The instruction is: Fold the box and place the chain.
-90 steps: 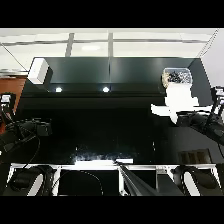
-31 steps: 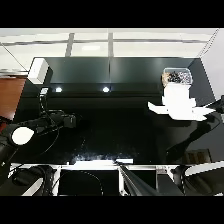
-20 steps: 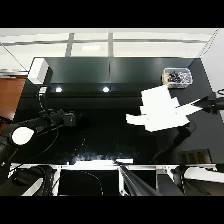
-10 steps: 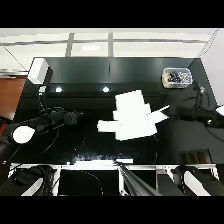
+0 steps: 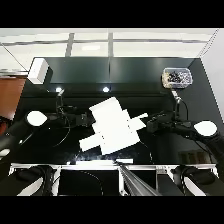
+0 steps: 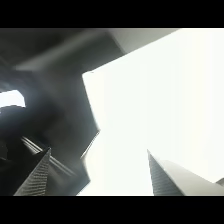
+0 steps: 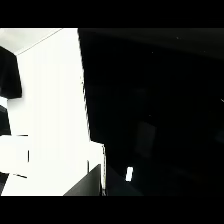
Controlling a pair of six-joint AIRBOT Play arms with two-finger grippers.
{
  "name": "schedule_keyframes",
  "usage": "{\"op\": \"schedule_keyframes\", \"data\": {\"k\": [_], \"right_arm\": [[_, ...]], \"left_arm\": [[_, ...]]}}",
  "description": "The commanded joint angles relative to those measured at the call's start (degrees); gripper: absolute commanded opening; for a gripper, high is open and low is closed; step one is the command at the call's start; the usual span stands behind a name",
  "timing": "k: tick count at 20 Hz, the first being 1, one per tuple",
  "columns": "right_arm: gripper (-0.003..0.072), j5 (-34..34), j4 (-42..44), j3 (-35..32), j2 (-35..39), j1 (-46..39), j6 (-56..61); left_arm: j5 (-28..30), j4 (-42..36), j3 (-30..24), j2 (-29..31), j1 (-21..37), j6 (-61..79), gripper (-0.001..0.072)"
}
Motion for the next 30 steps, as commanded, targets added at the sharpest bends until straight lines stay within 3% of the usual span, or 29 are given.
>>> {"op": "schedule_keyframes", "data": {"k": [1, 5, 8, 10, 12, 14, 15, 16, 17, 18, 19, 20, 25, 27, 29, 30], "right_arm": [[0.0017, -1.8, 1.5, -0.3, 0.4, 2.4, -0.5], [0.0017, -1.3, 1.7, -0.3, 0.4, 2.4, -0.5], [0.0017, -1.1, 1.8, -0.3, 0.4, 2.4, -0.4], [0.0017, -0.8, 1.7, -0.3, 0.4, 2.4, 0.2], [0.0017, -0.7, 1.8, -0.3, 0.4, 2.4, 0.5], [0.0017, -0.7, 1.7, -0.3, 0.4, 2.4, 1.0], [0.0017, -0.7, 1.7, -0.3, 0.4, 2.4, 1.1], [0.0017, -0.7, 1.7, -0.3, 0.4, 2.4, 1.1], [0.0018, -0.7, 1.7, -0.3, 0.4, 2.4, 1.1], [0.0024, -0.7, 1.5, -0.3, 0.4, 2.4, 1.5], [0.0247, -0.7, 0.7, -0.3, 0.4, 2.3, 2.1], [0.0683, -0.4, -1.8, 0.1, 0.5, 1.7, 4.1], [0.0702, 15.5, -25.2, 12.2, 0.5, -7.7, 5.9], [0.0701, 21.2, -35.3, 16.3, 0.5, -8.7, 2.7], [0.0699, 24.6, -40.2, 16.5, 0.4, -8.7, -2.2], [0.0699, 25.1, -40.3, 16.0, 0.4, -8.7, -4.9]], "left_arm": [[-11.9, -17.9, 0.6, -9.9, 4.7, 19.8, 0.0707], [-14.5, -22.6, 0.6, -16.8, 6.8, 29.3, 0.0707], [-23.0, -33.5, 1.0, -22.0, 6.6, 47.1, 0.0706], [-26.5, -31.5, 3.5, -25.6, 6.6, 50.4, 0.0702], [-30.8, -23.9, 7.1, -29.0, 6.6, 50.3, 0.0668], [-34.1, -16.8, 10.7, -31.6, 6.8, 50.1, 0.0477], [-34.4, -15.5, 12.0, -32.3, 6.8, 50.1, 0.0334], [-34.4, -15.6, 12.7, -32.7, 6.7, 50.1, 0.0249], [-34.2, -15.5, 13.4, -33.0, 6.6, 50.6, 0.0088], [-33.9, -15.4, 14.1, -33.0, 6.6, 51.5, 0.003], [-34.0, -15.4, 14.6, -33.0, 6.7, 51.8, 0.003], [-34.0, -15.4, 15.3, -33.0, 6.8, 51.9, 0.003], [-32.3, -13.3, 17.7, -30.4, 6.2, 58.1, 0.0022], [-26.1, -9.7, 17.4, -25.4, 3.5, 59.8, 0.0021], [-12.5, -4.9, 15.6, -17.1, -0.7, 60.2, 0.0022], [-6.3, -6.2, 13.5, -12.6, -2.7, 63.2, 0.0024]]}}
